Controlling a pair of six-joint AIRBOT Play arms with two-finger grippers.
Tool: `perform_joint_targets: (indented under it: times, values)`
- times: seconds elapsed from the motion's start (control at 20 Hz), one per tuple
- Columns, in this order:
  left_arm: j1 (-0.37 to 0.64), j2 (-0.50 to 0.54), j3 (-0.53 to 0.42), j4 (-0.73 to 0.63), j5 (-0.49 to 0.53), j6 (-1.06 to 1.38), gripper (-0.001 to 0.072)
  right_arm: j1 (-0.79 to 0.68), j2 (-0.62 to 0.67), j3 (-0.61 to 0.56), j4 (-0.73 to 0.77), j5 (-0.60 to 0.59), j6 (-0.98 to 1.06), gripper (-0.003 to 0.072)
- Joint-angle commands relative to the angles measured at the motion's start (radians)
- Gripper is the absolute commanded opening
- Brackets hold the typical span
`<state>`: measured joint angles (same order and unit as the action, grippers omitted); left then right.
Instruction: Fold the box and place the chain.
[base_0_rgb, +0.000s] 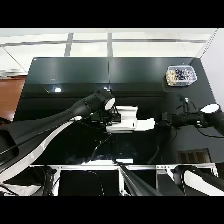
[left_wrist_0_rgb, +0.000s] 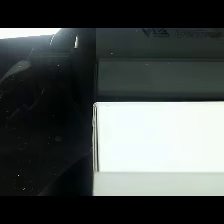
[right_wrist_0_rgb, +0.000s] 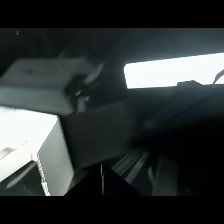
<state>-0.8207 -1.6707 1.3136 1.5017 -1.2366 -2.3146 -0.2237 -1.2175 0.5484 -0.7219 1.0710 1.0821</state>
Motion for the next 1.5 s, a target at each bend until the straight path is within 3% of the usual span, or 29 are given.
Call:
perform_joint_targets:
  times: [0.0,0.2,0.35,0.45,0.5,0.75,0.85,0.9,1.45]
  values:
    - [0.0,-0.001,0.001,0.0,-0.002,0.003,0.0027,0.093,-0.056,-0.005,0.04,0.01,-0.023,0.0014]
    - [0.0,-0.001,0.001,0.001,-0.002,0.003,0.0028,0.195,-0.072,0.001,0.118,-0.068,-0.064,0.0015]
    - [0.0,-0.001,0.001,0.001,-0.001,0.003,0.0028,0.192,-0.072,0.058,0.166,0.054,-0.152,0.003]
    - [0.0,-0.001,0.001,0.001,-0.001,0.003,0.0027,0.193,-0.072,0.105,0.175,0.102,-0.152,0.0507]
    - [0.0,-0.001,0.001,0.001,0.0,0.003,0.0027,0.195,-0.072,0.12,0.181,0.122,-0.152,0.0558]
    - [0.0,-0.001,0.001,0.001,0.002,0.003,0.0027,0.268,-0.071,0.129,0.194,0.116,-0.131,0.0531]
    - [0.0,-0.001,0.001,0.001,0.002,0.003,0.0028,0.318,-0.071,0.135,0.186,0.097,-0.104,0.039]
    - [0.0,-0.001,0.001,0.001,0.002,0.003,0.0028,0.341,-0.071,0.143,0.179,0.089,-0.092,0.0356]
    - [0.0,-0.001,0.001,0.001,0.002,0.003,0.0027,0.611,-0.079,0.32,-0.317,-0.019,0.478,0.0355]
